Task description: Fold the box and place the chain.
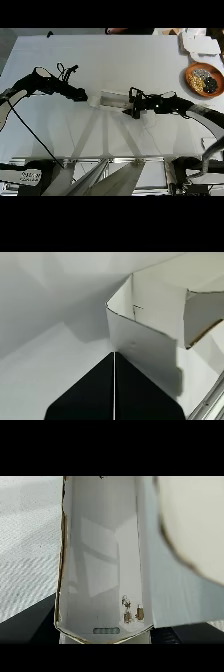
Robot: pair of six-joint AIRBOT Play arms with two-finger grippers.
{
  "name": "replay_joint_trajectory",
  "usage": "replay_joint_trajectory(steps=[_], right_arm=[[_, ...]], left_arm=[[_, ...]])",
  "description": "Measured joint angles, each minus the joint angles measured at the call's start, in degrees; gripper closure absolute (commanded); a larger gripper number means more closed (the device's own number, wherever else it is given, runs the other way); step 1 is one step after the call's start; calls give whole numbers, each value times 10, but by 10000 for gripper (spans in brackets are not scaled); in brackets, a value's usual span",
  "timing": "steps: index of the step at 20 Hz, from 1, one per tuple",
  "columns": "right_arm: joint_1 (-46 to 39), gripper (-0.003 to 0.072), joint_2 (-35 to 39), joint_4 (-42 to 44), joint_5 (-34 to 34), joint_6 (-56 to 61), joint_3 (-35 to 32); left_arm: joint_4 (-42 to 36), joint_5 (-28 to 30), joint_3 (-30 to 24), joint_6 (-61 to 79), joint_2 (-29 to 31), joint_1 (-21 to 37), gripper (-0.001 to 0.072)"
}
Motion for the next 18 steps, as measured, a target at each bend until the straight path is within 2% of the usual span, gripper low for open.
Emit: replay_joint_trajectory(steps=[6, 7, 9, 13, 15, 18], right_arm=[[0, 233, 0, 0, 0, 0, 0], [0, 233, 0, 0, 0, 0, 0], [0, 233, 0, 0, 0, 0, 0], [0, 233, 0, 0, 0, 0, 0], [0, 233, 0, 0, 0, 0, 0], [0, 233, 0, 0, 0, 0, 0]], left_arm=[[23, 3, 0, 11, 0, -24, 697], [21, 4, 0, 11, 0, -26, 671], [16, 5, 0, 15, 0, -28, 537], [-5, 5, 0, 45, 0, -29, 529], [-19, 5, 0, 67, 0, -29, 481], [-44, -2, 0, 99, 0, -29, 481]])
